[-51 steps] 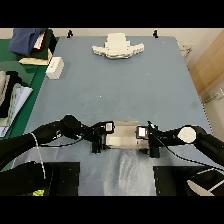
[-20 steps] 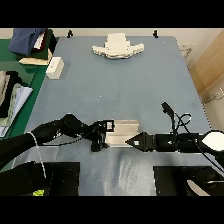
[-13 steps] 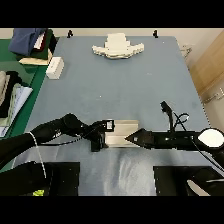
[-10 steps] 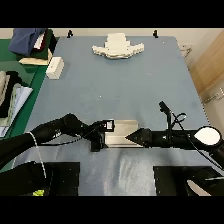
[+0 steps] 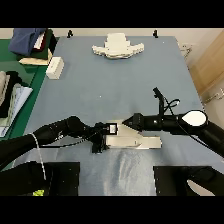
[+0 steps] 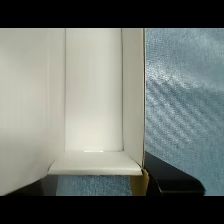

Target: Fold the box.

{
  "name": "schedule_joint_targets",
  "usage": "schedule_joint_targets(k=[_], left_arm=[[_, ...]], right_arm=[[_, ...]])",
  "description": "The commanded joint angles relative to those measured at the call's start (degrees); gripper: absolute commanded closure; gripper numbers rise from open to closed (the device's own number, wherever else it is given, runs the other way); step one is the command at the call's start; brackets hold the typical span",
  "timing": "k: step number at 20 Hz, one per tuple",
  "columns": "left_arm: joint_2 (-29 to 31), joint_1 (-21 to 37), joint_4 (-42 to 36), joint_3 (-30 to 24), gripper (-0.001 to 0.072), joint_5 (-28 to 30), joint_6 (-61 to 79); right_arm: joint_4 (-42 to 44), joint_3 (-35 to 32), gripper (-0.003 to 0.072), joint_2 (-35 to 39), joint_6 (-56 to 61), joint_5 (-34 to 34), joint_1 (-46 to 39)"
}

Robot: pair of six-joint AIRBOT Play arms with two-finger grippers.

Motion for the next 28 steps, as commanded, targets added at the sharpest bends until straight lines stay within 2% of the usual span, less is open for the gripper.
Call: schedule_joint_targets(k=[1, 6, 8, 10, 23, 28], left_arm=[[-0.2, -0.4, 0.3, 0.0, 0.0298, 0.5, -1.0], [-0.2, -0.4, 0.3, -0.1, 0.0298, 1.3, -2.6], [-0.2, -0.4, 0.0, -0.1, 0.0297, 1.5, -2.8], [-0.2, -0.4, 0.1, -0.2, 0.0297, 1.3, -2.8], [0.0, 2.4, -2.0, -1.7, 0.0297, 1.4, -2.9], [0.0, 2.3, -0.9, -1.7, 0.0297, 1.4, -2.3]], right_arm=[[-0.6, 4.4, 0.0632, -5.9, -2.1, -1.5, 0.0], [-6.5, 4.3, 0.0636, -6.2, 0.6, -1.8, 0.0], [-11.0, 3.8, 0.0672, -7.0, 3.7, -2.7, 0.0], [-13.1, 3.5, 0.0673, -8.3, 4.7, -4.0, 0.0], [-16.3, 3.5, 0.0682, -15.5, 4.5, -3.8, 0.1], [-17.1, 3.5, 0.0682, -15.8, 4.5, -2.6, 1.4]])
